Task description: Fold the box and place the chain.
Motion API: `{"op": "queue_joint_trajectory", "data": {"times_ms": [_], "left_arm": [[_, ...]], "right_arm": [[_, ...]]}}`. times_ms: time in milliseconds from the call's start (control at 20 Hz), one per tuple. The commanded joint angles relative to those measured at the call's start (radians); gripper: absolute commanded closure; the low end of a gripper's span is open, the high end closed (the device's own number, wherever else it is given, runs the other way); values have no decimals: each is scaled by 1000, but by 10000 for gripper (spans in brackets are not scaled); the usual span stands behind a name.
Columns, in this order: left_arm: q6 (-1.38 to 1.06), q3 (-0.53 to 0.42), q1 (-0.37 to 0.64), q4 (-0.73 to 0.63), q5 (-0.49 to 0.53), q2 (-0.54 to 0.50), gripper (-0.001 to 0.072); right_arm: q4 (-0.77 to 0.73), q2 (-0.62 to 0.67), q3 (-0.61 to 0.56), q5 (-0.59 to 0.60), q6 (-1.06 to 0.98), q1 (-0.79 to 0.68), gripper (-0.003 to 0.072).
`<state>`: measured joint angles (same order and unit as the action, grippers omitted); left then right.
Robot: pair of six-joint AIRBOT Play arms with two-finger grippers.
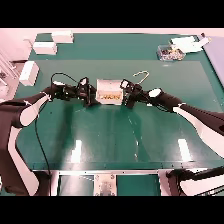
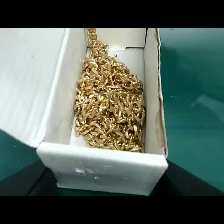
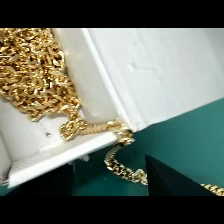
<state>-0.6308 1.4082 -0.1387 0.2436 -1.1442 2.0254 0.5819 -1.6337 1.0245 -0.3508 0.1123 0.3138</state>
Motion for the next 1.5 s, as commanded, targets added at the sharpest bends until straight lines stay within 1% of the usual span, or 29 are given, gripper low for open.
{"op": "queue_joint_trajectory", "data": {"times_ms": [0, 100, 150, 300, 350, 450, 500, 550, 600, 650, 700, 750, 950, 1100, 1300, 1450], "left_arm": [[-2, 0, -1, 3, -7, 0, 227], [-2, 0, -1, 3, -7, 0, 227], [-2, 0, -1, 3, -7, 0, 227], [-2, 0, -1, 3, -7, 0, 227], [-2, 0, -1, 3, -7, 0, 227], [-2, 0, -1, 3, -7, 0, 227], [-2, 0, -1, 2, -7, 0, 227], [-2, 0, -1, 3, -7, 0, 227], [-2, 0, -1, 3, -7, 0, 227], [-2, 0, -1, 3, -7, 0, 227], [-2, 0, -1, 3, -7, 0, 227], [-2, 0, -1, 3, -7, 0, 227], [-2, 0, -1, 3, -7, 0, 227], [-2, 0, -1, 3, -7, 0, 227], [-2, 0, -1, 3, -7, 0, 227], [-2, 0, -1, 3, -6, 0, 227]], "right_arm": [[-1, -34, 34, 11, 1, 3, 241], [5, -47, 40, 15, 2, 2, 250], [6, -53, 42, 27, 2, 2, 274], [6, -55, 48, 70, 5, 2, 281], [7, -56, 53, 75, 5, 2, 318], [7, -63, 69, 75, 5, 2, 321], [6, -64, 77, 82, 4, 2, 360], [6, -65, 82, 86, 5, 2, 426], [6, -65, 83, 98, 4, 2, 428], [6, -64, 83, 101, 4, 2, 459], [6, -63, 83, 101, 4, 2, 602], [5, -61, 83, 101, 4, 2, 663], [2, -43, 82, 113, -13, 2, 677], [3, 5, 82, 197, -76, 2, 678], [2, 133, 55, 204, -80, 6, 679], [3, 246, -3, 260, -79, 37, 679]]}}
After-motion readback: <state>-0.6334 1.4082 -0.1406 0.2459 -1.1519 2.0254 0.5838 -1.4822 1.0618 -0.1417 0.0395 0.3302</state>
